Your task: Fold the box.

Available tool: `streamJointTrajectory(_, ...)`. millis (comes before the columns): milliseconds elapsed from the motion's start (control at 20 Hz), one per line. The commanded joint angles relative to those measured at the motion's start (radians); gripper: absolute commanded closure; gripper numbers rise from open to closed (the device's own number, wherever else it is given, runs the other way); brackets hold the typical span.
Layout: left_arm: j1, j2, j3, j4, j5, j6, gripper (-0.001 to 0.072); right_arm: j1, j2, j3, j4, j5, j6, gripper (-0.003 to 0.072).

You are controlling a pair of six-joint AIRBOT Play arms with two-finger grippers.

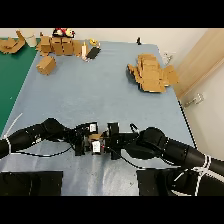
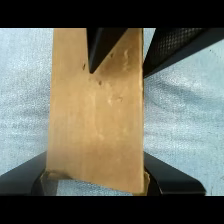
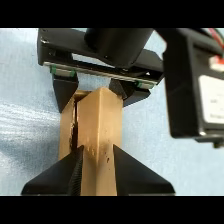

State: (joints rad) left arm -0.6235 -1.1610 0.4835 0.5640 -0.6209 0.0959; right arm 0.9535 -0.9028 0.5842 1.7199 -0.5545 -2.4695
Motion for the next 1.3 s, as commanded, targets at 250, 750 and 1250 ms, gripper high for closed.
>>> streamJointTrajectory(250, 0.0, -0.001, 0.0, 0.0, 0.0, 0.001, 0.0181, 0.003, -0.031, 0.0, 0.048, -0.021, 0.001, 0.0424)
streamJointTrajectory(750, 0.0, -0.001, 0.0, 0.0, 0.0, 0.001, 0.0182, 0.003, -0.018, 0.003, 0.057, -0.06, 0.003, 0.0398)
streamJointTrajectory(1250, 0.0, -0.001, 0.0, 0.0, 0.0, 0.001, 0.0182, 0.002, 0.114, 0.029, 0.068, -0.31, 0.283, 0.0382)
